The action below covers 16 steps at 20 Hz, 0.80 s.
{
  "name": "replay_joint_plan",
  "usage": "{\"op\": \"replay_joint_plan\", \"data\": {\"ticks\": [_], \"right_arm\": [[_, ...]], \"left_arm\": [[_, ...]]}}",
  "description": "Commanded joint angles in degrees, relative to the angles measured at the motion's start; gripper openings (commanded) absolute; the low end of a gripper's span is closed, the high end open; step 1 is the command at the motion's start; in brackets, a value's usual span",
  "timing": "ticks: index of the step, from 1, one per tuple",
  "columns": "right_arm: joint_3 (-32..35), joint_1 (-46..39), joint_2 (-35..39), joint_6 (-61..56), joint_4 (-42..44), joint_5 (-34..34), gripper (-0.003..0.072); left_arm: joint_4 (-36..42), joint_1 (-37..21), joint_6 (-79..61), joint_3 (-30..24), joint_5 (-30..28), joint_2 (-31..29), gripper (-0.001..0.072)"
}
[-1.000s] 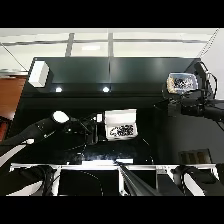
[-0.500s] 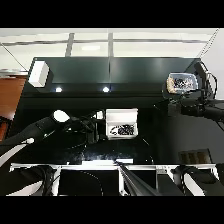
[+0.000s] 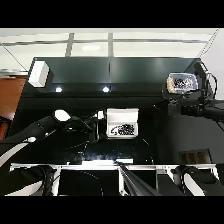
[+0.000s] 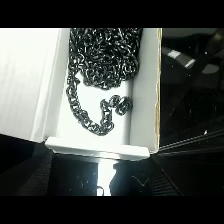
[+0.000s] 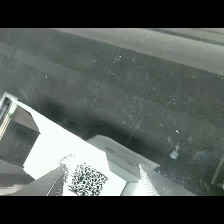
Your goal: Fold the box and place the chain.
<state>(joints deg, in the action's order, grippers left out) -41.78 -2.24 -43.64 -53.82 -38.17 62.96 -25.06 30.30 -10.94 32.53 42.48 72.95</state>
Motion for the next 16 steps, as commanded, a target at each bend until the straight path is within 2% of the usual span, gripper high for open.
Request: {"op": "replay_joint_plan", "data": {"ticks": [1,7,16], "right_arm": [[-0.02,0.00,0.02,-0.02,0.04,0.07,0.0546],[-0.02,0.00,0.02,-0.02,0.04,0.28,0.0545],[-0.02,0.00,0.02,0.00,0.04,1.27,0.0545]], "left_arm": [[-0.35,0.74,-1.42,0.46,1.16,0.52,0.0698],[-0.37,0.92,-1.51,0.57,2.56,0.52,0.0692],[0.22,0.92,0.76,1.27,1.03,0.52,0.0694]]}}
